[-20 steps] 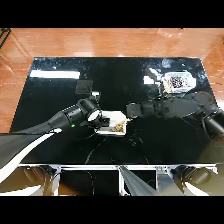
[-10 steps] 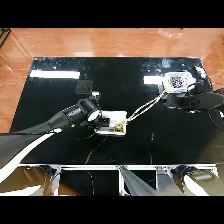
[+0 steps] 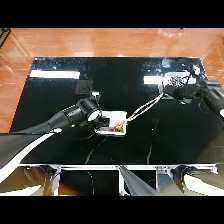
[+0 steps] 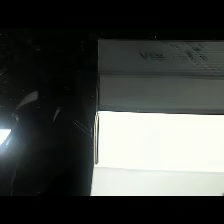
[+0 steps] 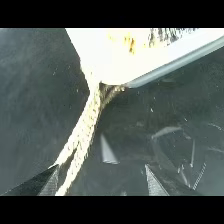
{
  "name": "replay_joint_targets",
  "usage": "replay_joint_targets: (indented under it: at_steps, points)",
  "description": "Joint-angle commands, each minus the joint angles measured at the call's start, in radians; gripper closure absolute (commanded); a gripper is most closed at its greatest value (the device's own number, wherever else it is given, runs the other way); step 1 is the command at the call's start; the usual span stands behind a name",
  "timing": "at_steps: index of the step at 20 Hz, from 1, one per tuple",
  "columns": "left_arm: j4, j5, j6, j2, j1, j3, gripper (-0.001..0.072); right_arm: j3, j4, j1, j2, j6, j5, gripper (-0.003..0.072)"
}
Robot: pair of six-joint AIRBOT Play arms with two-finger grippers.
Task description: Fold the box and place the chain.
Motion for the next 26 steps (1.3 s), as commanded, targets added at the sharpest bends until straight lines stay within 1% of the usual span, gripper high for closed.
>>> replay_joint_targets:
  at_steps: [1,2,3,4,6,9,13,16,17,18,19,21,23,26]
  points:
    - [-0.002,0.0,0.001,0.0,-0.001,0.0,0.0682,0.104,-0.088,0.041,-0.137,0.123,-0.026,0.0156]
    - [-0.002,0.0,0.001,0.0,-0.001,0.0,0.0682,0.125,-0.104,0.054,-0.163,0.144,-0.031,0.0199]
    - [-0.002,0.0,0.001,0.0,-0.001,0.0,0.0682,0.138,-0.114,0.064,-0.181,0.154,-0.032,0.027]
    - [-0.002,0.0,0.001,0.0,-0.001,0.0,0.0682,0.149,-0.127,0.071,-0.199,0.174,-0.034,0.0326]
    - [-0.002,0.0,0.001,0.0,-0.001,0.0,0.0682,0.161,-0.158,0.074,-0.222,0.216,-0.035,0.0328]
    - [-0.002,0.0,0.001,0.0,-0.001,0.0,0.0682,0.184,-0.196,0.073,-0.249,0.228,-0.036,0.0328]
    - [-0.005,0.0,0.001,0.0,-0.001,0.0,0.0681,0.237,-0.2,0.074,-0.291,0.23,-0.037,0.0327]
    - [-0.005,0.0,0.001,0.0,-0.001,0.0,0.0682,0.248,-0.2,0.073,-0.307,0.241,-0.037,0.0329]
    - [-0.005,-0.001,0.001,0.0,-0.001,0.0,0.0682,0.248,-0.202,0.073,-0.307,0.241,-0.035,0.0382]
    - [-0.005,-0.001,0.001,0.0,-0.001,0.0,0.0682,0.249,-0.2,0.073,-0.306,0.241,-0.036,0.0564]
    - [-0.005,-0.003,0.001,0.0,-0.001,0.0,0.0681,0.25,-0.196,0.074,-0.306,0.24,-0.04,0.0665]
    - [-0.005,-0.004,0.001,0.0,-0.001,0.0,0.0681,0.251,-0.175,0.073,-0.297,0.226,-0.062,0.0665]
    - [-0.005,-0.003,0.001,0.0,-0.001,0.0,0.0681,0.251,-0.169,0.074,-0.255,0.125,-0.081,0.0666]
    - [-0.005,-0.003,0.005,0.0,-0.001,0.0,0.0682,0.251,-0.168,0.073,-0.108,-0.052,-0.102,0.0666]
